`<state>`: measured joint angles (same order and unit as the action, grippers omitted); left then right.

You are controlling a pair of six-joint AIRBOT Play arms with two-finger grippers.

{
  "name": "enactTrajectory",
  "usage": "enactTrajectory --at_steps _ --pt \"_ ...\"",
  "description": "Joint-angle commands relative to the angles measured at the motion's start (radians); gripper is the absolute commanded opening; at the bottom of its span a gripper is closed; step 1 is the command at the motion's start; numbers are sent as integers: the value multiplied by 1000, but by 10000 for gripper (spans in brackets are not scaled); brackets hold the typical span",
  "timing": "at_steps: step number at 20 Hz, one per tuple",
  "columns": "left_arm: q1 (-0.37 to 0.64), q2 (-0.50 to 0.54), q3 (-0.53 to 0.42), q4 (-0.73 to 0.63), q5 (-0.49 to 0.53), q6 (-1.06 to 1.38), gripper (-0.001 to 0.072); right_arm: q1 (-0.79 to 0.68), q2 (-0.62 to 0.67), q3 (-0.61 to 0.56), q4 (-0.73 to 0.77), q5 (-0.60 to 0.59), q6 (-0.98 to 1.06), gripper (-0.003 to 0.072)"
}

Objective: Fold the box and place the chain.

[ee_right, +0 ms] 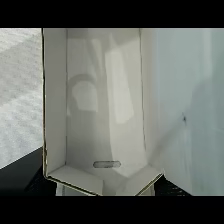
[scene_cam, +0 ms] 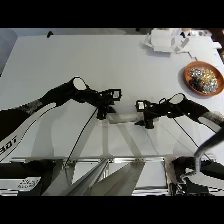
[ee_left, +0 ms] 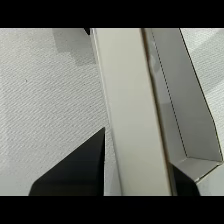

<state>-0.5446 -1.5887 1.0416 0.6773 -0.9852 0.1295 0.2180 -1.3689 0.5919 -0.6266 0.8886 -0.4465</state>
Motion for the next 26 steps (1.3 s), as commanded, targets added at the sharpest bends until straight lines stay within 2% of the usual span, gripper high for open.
enactTrajectory --at_steps 1,26 --pt "0 0 1 0 1 0 112 1 -1 0 -2 12 0 311" --pt "0 0 1 -2 0 0 112 1 0 0 -2 36 1 312"
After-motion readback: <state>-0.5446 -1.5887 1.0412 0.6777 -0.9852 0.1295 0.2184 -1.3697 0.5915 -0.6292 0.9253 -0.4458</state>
